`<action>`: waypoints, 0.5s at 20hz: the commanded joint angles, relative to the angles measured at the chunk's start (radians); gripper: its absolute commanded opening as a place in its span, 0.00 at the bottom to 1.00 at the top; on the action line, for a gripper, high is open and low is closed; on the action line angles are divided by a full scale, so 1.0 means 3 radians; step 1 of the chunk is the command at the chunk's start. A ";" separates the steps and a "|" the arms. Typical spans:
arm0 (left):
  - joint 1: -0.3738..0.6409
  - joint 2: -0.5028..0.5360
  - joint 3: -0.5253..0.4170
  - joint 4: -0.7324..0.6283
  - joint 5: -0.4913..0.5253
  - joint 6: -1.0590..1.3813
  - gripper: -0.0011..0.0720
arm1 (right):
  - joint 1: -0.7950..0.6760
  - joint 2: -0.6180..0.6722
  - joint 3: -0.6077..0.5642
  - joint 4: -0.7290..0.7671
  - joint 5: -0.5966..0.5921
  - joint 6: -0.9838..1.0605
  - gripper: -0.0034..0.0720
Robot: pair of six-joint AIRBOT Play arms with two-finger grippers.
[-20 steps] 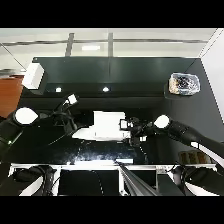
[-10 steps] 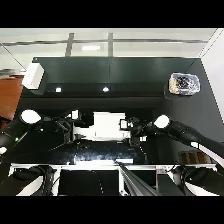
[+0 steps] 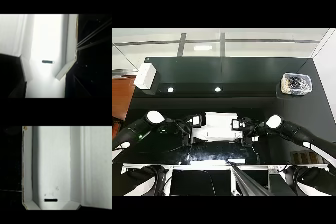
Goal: Fold the box and place the chain.
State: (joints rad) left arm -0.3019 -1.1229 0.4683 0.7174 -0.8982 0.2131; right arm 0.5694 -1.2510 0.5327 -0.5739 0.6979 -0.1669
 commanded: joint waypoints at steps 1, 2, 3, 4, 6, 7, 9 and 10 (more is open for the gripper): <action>-0.0113 -0.0069 0.0000 -0.0009 0.0187 0.0025 0.80 | 0.0000 -0.0003 0.0003 0.0001 0.0001 0.0000 0.31; -0.0114 -0.0067 0.0004 -0.0005 0.0189 0.0025 0.69 | 0.0001 -0.0003 0.0003 0.0001 0.0001 0.0000 0.31; -0.0112 -0.0066 0.0004 -0.0005 0.0189 0.0025 0.68 | 0.0001 -0.0003 0.0003 0.0001 0.0001 0.0000 0.31; -0.0112 -0.0066 0.0004 -0.0005 0.0188 0.0025 0.68 | 0.0001 -0.0003 0.0003 0.0001 0.0001 0.0000 0.31; -0.0112 -0.0065 0.0004 -0.0005 0.0183 0.0024 0.68 | 0.0000 -0.0003 0.0003 0.0001 0.0001 0.0000 0.31; -0.0112 -0.0065 0.0004 -0.0005 0.0179 0.0025 0.68 | 0.0000 -0.0003 0.0003 0.0001 0.0001 0.0000 0.31; -0.0107 -0.0065 0.0006 0.0001 0.0181 0.0024 0.68 | 0.0000 -0.0003 0.0003 0.0001 0.0001 0.0000 0.31; -0.0097 -0.0064 0.0006 0.0014 0.0179 0.0025 0.68 | 0.0000 -0.0003 0.0003 0.0001 0.0001 0.0000 0.31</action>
State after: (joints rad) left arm -0.3336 -1.1416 0.4690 0.7162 -0.8478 0.2199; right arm 0.5694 -1.2510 0.5327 -0.5735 0.6979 -0.1669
